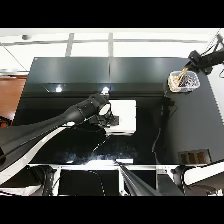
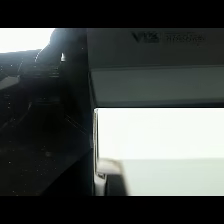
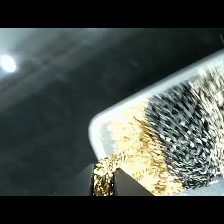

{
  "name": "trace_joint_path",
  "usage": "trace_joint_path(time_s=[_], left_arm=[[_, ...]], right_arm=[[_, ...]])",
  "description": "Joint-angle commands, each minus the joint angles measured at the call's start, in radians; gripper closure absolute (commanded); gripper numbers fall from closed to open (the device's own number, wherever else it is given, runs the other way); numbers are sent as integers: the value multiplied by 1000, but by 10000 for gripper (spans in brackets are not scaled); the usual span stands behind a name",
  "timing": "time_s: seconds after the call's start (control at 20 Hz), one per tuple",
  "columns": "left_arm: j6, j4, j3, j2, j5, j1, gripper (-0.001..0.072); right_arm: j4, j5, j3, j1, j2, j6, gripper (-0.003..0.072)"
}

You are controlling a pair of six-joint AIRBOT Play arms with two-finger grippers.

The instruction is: Fold the box and place the chain.

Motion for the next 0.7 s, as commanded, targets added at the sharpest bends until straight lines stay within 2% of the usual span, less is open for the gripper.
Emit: trace_joint_path(time_s=[0.0,0.45,0.65], left_arm=[[0,0,0,0,0,0,678],[0,0,0,0,0,0,678],[0,0,0,0,0,0,678]], right_arm=[[59,27,79,-3,69,-60,667],[130,-16,251,-3,279,-146,668],[166,-84,267,-3,347,-166,669]])
